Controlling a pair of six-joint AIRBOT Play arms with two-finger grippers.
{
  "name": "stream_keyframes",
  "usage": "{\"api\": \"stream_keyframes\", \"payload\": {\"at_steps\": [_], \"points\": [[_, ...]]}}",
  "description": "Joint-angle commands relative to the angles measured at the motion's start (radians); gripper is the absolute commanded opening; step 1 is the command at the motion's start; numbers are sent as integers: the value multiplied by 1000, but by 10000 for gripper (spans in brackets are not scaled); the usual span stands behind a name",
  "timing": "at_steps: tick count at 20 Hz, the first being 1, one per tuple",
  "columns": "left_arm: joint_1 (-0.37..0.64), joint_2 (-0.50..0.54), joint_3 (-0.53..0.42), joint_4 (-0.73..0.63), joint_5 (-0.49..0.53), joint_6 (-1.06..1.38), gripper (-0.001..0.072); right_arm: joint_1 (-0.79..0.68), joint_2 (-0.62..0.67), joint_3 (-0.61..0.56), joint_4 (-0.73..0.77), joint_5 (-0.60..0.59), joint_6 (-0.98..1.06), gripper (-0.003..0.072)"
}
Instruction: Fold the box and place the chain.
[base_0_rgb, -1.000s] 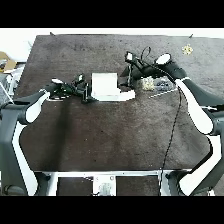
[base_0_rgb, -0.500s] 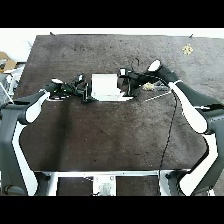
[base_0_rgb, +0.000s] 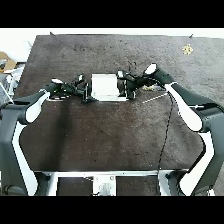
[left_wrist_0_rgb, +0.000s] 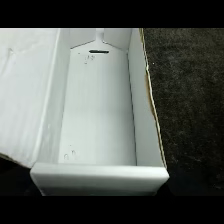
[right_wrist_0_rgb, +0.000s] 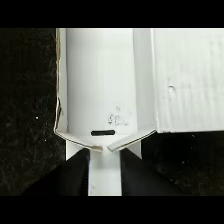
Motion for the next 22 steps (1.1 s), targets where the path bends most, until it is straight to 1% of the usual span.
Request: {"api": "stream_keyframes", "payload": {"at_steps": [1,4,9,11,15,16,17,18,22], "points": [[1,-1,0,0,0,0,281,5,-16,0,58,17,0,196],[1,-1,0,0,0,0,282,24,-24,0,94,-14,0,196],[1,-1,0,0,0,0,282,61,-44,0,101,-63,0,197],[1,-1,0,0,0,0,282,61,-47,0,101,-65,0,212],[1,-1,0,0,0,0,281,60,-50,0,101,-62,0,217],[1,-1,0,0,0,0,281,60,-50,0,101,-62,0,271],[1,-1,0,0,0,0,282,60,-50,0,100,-62,0,485],[1,-1,0,0,0,0,282,60,-49,0,97,-62,0,534],[1,-1,0,0,0,0,281,58,-49,0,89,-62,0,536]]}}
